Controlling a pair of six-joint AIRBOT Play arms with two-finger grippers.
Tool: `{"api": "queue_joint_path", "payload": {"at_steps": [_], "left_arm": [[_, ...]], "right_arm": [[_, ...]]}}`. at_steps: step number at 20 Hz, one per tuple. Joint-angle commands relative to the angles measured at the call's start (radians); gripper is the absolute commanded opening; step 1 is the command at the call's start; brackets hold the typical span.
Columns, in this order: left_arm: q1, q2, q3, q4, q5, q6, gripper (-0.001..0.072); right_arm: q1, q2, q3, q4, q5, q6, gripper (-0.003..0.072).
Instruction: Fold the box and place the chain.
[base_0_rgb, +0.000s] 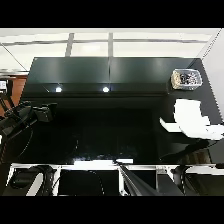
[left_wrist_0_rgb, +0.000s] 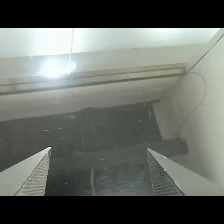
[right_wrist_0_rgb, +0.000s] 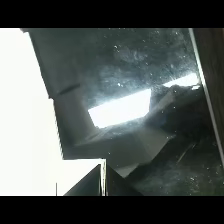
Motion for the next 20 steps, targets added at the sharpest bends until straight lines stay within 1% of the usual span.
{"api": "queue_joint_path", "payload": {"at_steps": [1,5,9,11,12,14,15,16,17,18,20], "left_arm": [[0.0,0.0,0.0,-0.04,0.0,0.001,0.0695],[0.0,0.0,0.0,-0.043,-0.006,0.0,0.0695],[0.0,0.0,0.0,-0.089,-0.04,0.001,0.0695],[0.0,0.0,0.0,-0.088,-0.04,0.001,0.0695],[0.0,0.0,0.0,-0.089,-0.049,0.0,0.0695],[0.0,-0.011,0.0,-0.118,-0.115,0.001,0.0695],[0.0,-0.024,0.0,-0.136,-0.155,0.002,0.0695],[0.0,-0.036,0.0,-0.146,-0.179,0.002,0.0695],[0.0,-0.047,0.0,-0.159,-0.183,0.002,0.0695],[0.0,-0.058,0.0,-0.174,-0.174,0.002,0.0695],[0.0,-0.087,0.0,-0.207,-0.145,0.006,0.0695]], "right_arm": [[0.001,0.036,-0.01,0.031,0.018,0.007,0.0017],[0.029,0.104,-0.118,0.189,0.011,-0.016,0.0017],[0.127,0.115,-0.204,0.417,0.122,-0.005,0.0018],[0.203,0.145,-0.27,0.516,0.121,0.031,0.0018],[0.241,0.18,-0.319,0.568,0.077,0.032,0.0018],[0.333,0.287,-0.463,0.765,-0.09,0.08,0.0017],[0.397,0.35,-0.54,0.883,-0.145,0.025,0.0017],[0.463,0.409,-0.608,0.971,-0.182,-0.02,0.0017],[0.541,0.476,-0.679,1.037,-0.219,-0.072,0.0017],[0.619,0.542,-0.745,1.07,-0.288,-0.086,0.0017],[0.79,0.68,-0.88,1.159,-0.487,-0.087,0.0017]]}}
